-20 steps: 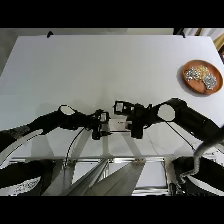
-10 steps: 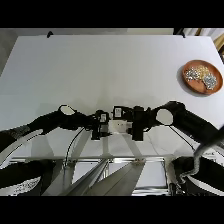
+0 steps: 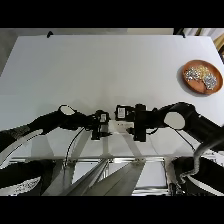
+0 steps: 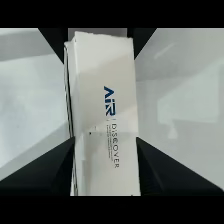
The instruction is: Fold the box and place the chain.
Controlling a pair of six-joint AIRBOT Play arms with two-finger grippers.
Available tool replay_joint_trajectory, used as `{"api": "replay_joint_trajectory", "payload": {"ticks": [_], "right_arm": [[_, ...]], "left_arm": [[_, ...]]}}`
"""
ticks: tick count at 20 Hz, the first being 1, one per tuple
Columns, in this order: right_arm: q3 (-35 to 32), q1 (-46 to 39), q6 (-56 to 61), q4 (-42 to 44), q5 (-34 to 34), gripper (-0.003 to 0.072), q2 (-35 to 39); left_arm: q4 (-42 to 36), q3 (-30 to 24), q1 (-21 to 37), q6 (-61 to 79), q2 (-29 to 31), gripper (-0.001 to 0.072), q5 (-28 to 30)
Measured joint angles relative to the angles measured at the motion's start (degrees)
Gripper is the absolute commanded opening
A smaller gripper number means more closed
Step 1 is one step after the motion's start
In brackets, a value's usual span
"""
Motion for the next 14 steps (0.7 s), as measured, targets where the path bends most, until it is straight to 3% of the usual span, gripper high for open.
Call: {"api": "replay_joint_trajectory", "payload": {"ticks": [3,6,11,14], "right_arm": [[-0.83,0.00,2.51,0.61,-0.46,0.0034,5.31],[-5.07,0.00,4.04,4.48,-6.19,0.0013,10.38],[-15.08,0.00,5.03,15.21,-22.71,0.0013,13.14],[-17.53,0.00,5.16,17.97,-26.10,0.0013,12.31]], "left_arm": [[-0.02,0.00,0.00,-0.02,0.00,0.0153,0.09],[-0.02,0.00,0.00,-0.04,0.00,0.0153,0.11],[-0.04,0.00,0.00,-0.04,-0.02,0.0153,0.13],[-0.04,0.00,0.00,-0.04,0.00,0.0153,0.13]]}}
